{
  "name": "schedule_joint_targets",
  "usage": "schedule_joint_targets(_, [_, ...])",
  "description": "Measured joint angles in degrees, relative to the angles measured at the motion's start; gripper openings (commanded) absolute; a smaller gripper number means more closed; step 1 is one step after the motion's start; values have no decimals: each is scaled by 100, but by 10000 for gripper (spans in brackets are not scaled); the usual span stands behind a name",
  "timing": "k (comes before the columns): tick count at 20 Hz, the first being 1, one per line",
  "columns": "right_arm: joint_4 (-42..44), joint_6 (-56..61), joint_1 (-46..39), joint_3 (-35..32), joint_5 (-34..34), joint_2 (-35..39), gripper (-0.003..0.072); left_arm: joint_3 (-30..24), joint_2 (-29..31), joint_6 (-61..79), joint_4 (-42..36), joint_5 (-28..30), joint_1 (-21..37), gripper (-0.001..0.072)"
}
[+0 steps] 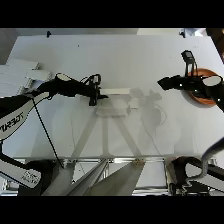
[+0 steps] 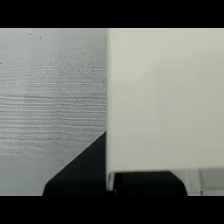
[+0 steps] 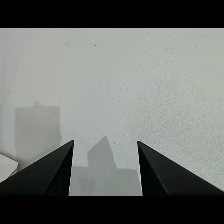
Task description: Fold the box and place the chain.
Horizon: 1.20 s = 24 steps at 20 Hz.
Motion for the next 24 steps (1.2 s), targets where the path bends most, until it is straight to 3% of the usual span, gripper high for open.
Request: schedule_joint_targets(24, [2,0,0,0,2,0,439,4,4,-57,385,238,-37,36])
